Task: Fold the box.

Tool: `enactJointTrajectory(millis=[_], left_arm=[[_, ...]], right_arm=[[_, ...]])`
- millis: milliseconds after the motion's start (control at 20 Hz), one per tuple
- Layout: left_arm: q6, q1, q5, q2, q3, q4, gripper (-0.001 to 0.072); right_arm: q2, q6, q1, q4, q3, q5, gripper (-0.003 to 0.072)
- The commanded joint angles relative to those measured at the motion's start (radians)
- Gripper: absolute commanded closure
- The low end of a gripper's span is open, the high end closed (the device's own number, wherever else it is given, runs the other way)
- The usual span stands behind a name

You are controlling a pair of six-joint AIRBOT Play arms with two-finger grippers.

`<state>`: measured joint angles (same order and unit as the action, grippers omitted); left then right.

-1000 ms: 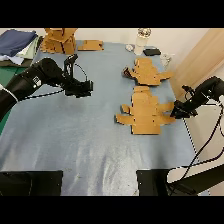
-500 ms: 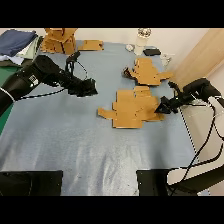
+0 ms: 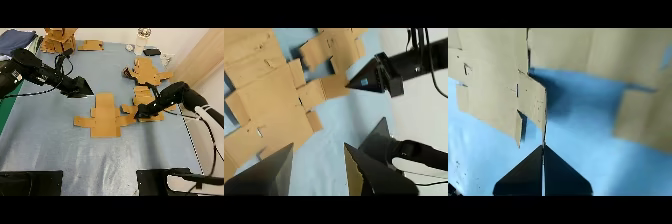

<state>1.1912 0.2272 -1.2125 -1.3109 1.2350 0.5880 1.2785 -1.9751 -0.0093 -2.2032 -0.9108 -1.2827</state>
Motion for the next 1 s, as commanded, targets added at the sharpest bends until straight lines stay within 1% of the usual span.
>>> enactJointTrajectory(millis=[0,50,100,150,200,250,400,500,650,700,800,850,900,950], left_arm=[[-0.063,-0.064,-0.09,0.003,-0.027,-0.013,0.0225],[-0.075,-0.076,-0.098,0.003,-0.041,-0.013,0.0225],[-0.079,-0.086,-0.1,0.003,-0.06,-0.013,0.0225],[-0.085,-0.092,-0.1,0.003,-0.076,-0.013,0.0225],[-0.093,-0.096,-0.1,0.003,-0.091,-0.013,0.0225],[-0.098,-0.097,-0.103,0.003,-0.1,-0.012,0.0224],[-0.103,-0.098,-0.106,0.003,-0.11,-0.008,0.0224],[-0.103,-0.098,-0.106,0.003,-0.11,-0.008,0.0225],[-0.103,-0.098,-0.104,0.002,-0.11,-0.008,0.0224],[-0.103,-0.098,-0.103,0.0,-0.11,-0.008,0.0225],[-0.103,-0.098,-0.096,0.0,-0.11,-0.008,0.0225],[-0.103,-0.098,-0.094,0.0,-0.11,-0.008,0.0224],[-0.103,-0.098,-0.094,0.0,-0.11,-0.008,0.0225],[-0.103,-0.098,-0.096,0.0,-0.11,-0.008,0.0225]], right_arm=[[-0.192,0.119,0.132,0.0,0.209,0.074,0.069],[-0.244,0.152,0.164,0.004,0.266,0.1,0.0685],[-0.28,0.182,0.185,0.011,0.31,0.13,0.0647],[-0.295,0.197,0.192,0.019,0.335,0.164,0.0445],[-0.293,0.207,0.192,0.019,0.346,0.191,0.0317],[-0.282,0.206,0.192,0.019,0.346,0.219,0.0317],[-0.219,0.206,0.192,0.017,0.341,0.284,0.0317],[-0.173,0.2,0.193,0.009,0.341,0.285,0.0318],[-0.139,0.124,0.228,-0.013,0.34,0.306,0.0354],[-0.138,0.1,0.251,-0.013,0.339,0.326,0.0388],[-0.138,0.052,0.304,-0.012,0.318,0.36,0.051],[-0.138,0.032,0.336,-0.008,0.302,0.384,0.059],[-0.138,0.009,0.374,0.003,0.282,0.406,0.0686],[-0.138,0.007,0.411,0.034,0.262,0.42,0.0686]])
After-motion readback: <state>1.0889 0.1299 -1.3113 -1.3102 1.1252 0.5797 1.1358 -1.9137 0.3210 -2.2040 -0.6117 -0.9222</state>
